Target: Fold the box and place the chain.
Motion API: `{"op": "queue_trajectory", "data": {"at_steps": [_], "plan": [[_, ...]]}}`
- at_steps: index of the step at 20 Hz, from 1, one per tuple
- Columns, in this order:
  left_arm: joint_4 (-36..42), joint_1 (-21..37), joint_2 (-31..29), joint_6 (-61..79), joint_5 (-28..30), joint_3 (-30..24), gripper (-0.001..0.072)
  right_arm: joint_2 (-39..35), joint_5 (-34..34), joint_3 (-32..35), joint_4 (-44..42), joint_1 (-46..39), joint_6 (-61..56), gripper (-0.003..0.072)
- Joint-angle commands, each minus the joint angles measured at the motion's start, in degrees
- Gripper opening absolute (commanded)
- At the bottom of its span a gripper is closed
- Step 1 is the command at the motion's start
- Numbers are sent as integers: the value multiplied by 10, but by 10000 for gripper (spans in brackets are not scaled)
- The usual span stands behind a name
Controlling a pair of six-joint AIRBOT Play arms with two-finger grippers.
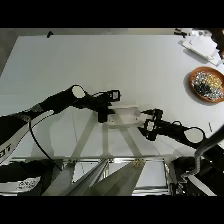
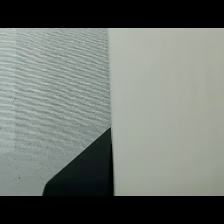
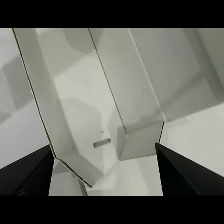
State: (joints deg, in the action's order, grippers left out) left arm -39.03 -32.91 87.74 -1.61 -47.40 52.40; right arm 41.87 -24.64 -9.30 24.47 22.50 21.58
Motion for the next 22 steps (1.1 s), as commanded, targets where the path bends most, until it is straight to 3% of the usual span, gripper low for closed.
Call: {"op": "queue_trajectory", "data": {"at_steps": [1, 7, 13, 15, 17, 22], "plan": [[0, 0, 0, 1, 0, 0, 13, 12, -23, -8, -89, -12, 95, 673], [0, 0, 0, 1, 0, 0, 13, 39, -171, -66, -111, -132, 160, 673], [0, 0, 0, 1, 0, 0, 13, 73, -205, -72, -102, -135, 165, 674], [0, 0, 0, 1, 0, 0, 13, 49, -219, -72, -33, -159, 141, 674], [0, 0, 0, 1, 0, 0, 13, 10, -205, -65, 50, -177, 44, 673], [0, 0, 0, 1, 0, 0, 13, -44, -194, 18, 69, -136, 41, 673]]}}
